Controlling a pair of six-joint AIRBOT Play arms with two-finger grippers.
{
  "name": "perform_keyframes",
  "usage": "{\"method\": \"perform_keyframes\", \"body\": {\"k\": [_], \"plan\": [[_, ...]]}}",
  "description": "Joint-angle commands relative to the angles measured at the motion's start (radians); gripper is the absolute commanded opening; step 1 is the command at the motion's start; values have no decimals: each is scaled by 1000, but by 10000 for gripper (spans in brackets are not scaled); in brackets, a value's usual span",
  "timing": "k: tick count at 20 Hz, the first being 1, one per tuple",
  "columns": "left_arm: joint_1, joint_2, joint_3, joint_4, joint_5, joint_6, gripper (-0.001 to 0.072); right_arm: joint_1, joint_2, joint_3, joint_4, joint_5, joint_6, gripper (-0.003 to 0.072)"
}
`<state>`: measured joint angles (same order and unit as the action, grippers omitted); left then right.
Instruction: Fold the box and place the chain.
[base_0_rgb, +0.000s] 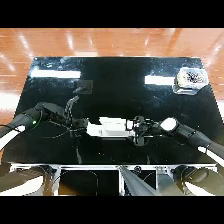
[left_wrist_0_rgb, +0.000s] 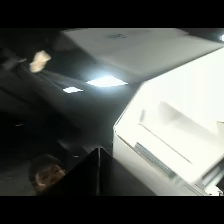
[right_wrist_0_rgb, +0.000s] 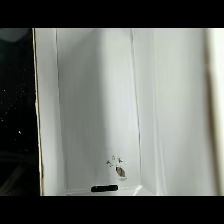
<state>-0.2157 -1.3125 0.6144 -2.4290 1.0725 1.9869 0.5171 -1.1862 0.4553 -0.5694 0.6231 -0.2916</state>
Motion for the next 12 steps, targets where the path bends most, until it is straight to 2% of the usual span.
{"method": "perform_keyframes", "body": {"k": [1,2,3,8,12], "plan": [[-17,1,57,-17,78,3,388,1,0,0,1,-2,1,542],[-27,1,71,-15,90,3,560,1,0,0,1,-3,1,541],[-41,1,83,-15,100,3,619,1,0,0,5,-5,1,541],[-106,1,111,-17,100,-13,621,1,0,0,19,-18,5,541],[-114,1,117,-5,88,-71,626,1,0,0,19,-18,5,541]]}}
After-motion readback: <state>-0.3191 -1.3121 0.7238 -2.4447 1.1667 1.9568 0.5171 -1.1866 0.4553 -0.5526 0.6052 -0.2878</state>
